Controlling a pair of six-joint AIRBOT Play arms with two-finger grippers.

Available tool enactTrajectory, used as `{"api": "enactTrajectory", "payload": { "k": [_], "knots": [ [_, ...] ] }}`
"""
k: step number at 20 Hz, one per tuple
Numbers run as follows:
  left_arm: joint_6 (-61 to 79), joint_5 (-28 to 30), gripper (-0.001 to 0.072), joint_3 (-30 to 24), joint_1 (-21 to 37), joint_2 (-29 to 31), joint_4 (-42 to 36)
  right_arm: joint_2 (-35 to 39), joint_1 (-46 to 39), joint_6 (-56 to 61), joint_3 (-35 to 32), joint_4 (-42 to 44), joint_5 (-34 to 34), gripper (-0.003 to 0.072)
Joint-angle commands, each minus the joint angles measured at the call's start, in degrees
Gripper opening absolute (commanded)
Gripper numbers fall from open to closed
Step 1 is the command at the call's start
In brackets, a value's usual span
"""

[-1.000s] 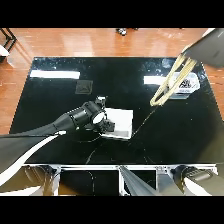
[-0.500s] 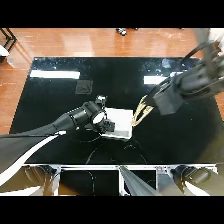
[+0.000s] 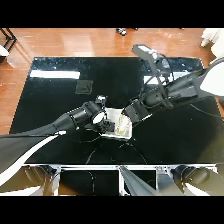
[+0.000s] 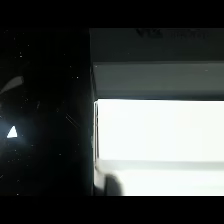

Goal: Fold the box and place the chain.

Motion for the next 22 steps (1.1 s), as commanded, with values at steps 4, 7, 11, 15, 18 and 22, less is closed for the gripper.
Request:
{"api": "enactTrajectory", "payload": {
  "k": [4,7,11,15,18,22],
  "knots": [
    [0.0,-0.02,0.0022,0.02,0.02,-0.02,0.0,-0.07,0.22,0.96,-8.22,-0.9,-5.79,0.0015],
    [0.0,-0.02,0.0022,0.02,0.02,-0.02,-0.02,-0.09,0.22,1.6,-12.04,-0.9,-8.83,0.0016],
    [0.0,-0.09,0.0022,0.02,0.02,-0.02,-0.02,0.07,-1.2,3.04,-13.25,-3.37,-8.7,0.0687],
    [0.0,-0.13,0.0022,0.02,0.02,-0.02,-0.04,3.21,-13.73,2.89,-13.03,-11.93,-2.89,0.0686],
    [0.0,-0.31,0.0022,0.02,0.02,-0.02,-0.04,3.98,-26.18,4.87,-14.25,-20.44,-6.25,0.0685],
    [0.0,-0.31,0.0022,0.02,0.02,-0.02,-0.09,-0.96,-36.68,15.04,-20.41,-24.74,-20.7,0.0685]
  ]
}}
